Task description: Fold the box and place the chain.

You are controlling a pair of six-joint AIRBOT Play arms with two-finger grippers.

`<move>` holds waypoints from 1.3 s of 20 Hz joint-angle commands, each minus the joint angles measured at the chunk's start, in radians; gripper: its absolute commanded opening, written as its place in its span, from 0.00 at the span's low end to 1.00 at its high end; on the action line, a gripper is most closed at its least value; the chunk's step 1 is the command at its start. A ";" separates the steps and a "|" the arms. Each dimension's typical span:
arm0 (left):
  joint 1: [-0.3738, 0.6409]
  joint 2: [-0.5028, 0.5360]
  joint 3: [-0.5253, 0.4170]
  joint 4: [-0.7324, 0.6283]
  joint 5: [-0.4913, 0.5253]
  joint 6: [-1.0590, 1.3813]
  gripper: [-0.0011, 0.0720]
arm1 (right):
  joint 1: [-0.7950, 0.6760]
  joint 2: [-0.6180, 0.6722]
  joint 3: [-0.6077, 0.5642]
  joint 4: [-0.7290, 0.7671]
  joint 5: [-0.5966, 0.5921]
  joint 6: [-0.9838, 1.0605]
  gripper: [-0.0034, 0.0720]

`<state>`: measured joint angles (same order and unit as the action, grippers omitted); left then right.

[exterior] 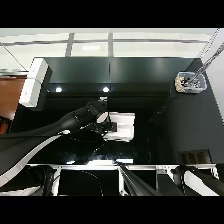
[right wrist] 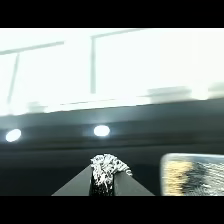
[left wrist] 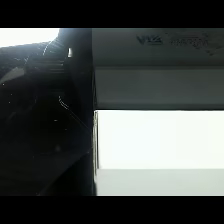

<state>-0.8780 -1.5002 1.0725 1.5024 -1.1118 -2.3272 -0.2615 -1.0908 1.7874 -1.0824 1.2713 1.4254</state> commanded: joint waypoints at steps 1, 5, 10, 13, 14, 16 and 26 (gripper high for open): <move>0.000 0.000 0.000 0.000 0.003 0.000 0.05 | 0.084 0.079 -0.016 0.136 0.136 -0.087 0.05; 0.001 0.000 0.000 0.000 0.004 0.000 0.05 | 0.223 0.082 -0.066 0.185 0.323 -0.095 0.05; 0.000 0.000 0.000 0.000 0.003 0.000 0.05 | 0.350 0.082 -0.195 0.223 0.392 -0.098 0.05; 0.000 0.000 0.000 0.000 0.003 0.000 0.05 | 0.432 0.082 -0.278 0.269 0.367 -0.115 0.05; 0.000 0.000 0.000 0.000 0.003 0.000 0.05 | 0.460 0.082 -0.305 0.269 0.360 -0.115 0.05; 0.000 0.000 0.000 0.000 0.003 0.000 0.05 | 0.507 0.082 -0.359 0.269 0.328 -0.115 0.05; 0.000 0.000 0.000 0.000 0.003 0.000 0.05 | 0.552 0.082 -0.686 0.534 0.160 -0.229 0.05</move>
